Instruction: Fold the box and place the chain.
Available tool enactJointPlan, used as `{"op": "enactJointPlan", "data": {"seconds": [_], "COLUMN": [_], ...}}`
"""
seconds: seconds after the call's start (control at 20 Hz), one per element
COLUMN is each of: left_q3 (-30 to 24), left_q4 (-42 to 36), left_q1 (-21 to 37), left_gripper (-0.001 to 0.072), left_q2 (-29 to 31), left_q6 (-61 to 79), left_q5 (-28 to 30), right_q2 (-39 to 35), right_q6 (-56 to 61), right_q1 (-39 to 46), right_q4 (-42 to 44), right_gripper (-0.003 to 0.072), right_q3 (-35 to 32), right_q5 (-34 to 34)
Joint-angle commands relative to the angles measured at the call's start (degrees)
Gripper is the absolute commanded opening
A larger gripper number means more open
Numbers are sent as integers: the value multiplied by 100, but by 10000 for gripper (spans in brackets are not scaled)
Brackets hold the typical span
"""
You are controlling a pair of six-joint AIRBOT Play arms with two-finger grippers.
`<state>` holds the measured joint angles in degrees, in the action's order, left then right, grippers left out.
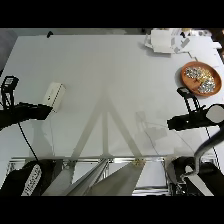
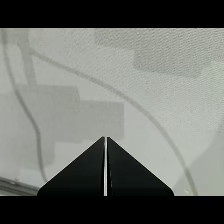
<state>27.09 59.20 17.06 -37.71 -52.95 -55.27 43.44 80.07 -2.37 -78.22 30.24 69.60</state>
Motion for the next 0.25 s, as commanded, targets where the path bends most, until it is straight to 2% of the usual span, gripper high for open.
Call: {"op": "enactJointPlan", "data": {"seconds": [0.0, 0.2], "left_q3": [-2, -2], "left_q4": [-24, -24], "left_q1": [-2, -2], "left_gripper": [693, 693], "left_q2": [31, 28], "left_q6": [-26, -24], "left_q5": [-48, -28], "right_q2": [-4, -4], "right_q6": [2, 2], "right_q1": [4, 4], "right_q4": [2, 2], "right_gripper": [18, 18], "right_q3": [-4, -4], "right_q5": [2, 2]}}
